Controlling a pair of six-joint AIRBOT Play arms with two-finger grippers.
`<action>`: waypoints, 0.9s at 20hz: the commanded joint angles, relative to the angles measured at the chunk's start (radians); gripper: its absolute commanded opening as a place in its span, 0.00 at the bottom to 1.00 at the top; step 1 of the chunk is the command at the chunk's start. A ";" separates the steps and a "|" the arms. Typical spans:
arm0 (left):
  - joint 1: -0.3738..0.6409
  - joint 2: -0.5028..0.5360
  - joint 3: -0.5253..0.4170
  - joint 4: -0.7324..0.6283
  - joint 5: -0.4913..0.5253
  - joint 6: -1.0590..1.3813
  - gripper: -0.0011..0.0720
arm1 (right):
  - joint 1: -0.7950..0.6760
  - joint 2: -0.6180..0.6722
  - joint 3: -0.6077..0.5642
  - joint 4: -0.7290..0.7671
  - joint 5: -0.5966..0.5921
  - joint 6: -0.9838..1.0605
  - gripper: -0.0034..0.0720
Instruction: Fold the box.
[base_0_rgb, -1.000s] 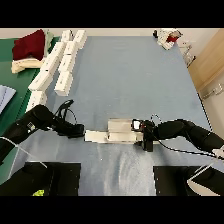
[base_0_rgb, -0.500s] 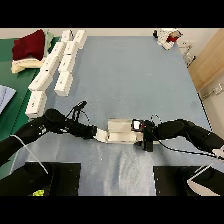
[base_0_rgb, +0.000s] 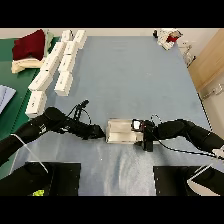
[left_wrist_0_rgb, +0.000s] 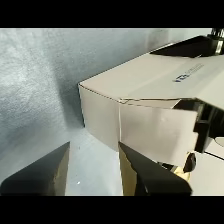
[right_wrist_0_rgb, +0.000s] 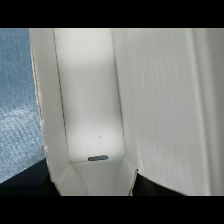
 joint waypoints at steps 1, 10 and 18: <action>0.001 0.000 0.021 -0.006 -0.001 0.000 0.64 | 0.000 0.001 0.000 0.000 0.000 0.000 0.73; -0.008 -0.021 0.032 -0.132 0.002 0.000 0.64 | 0.000 0.001 0.000 0.000 0.000 0.000 0.73; -0.262 -0.021 0.143 0.251 0.174 -0.389 0.64 | 0.000 0.001 0.000 0.000 0.000 0.000 0.73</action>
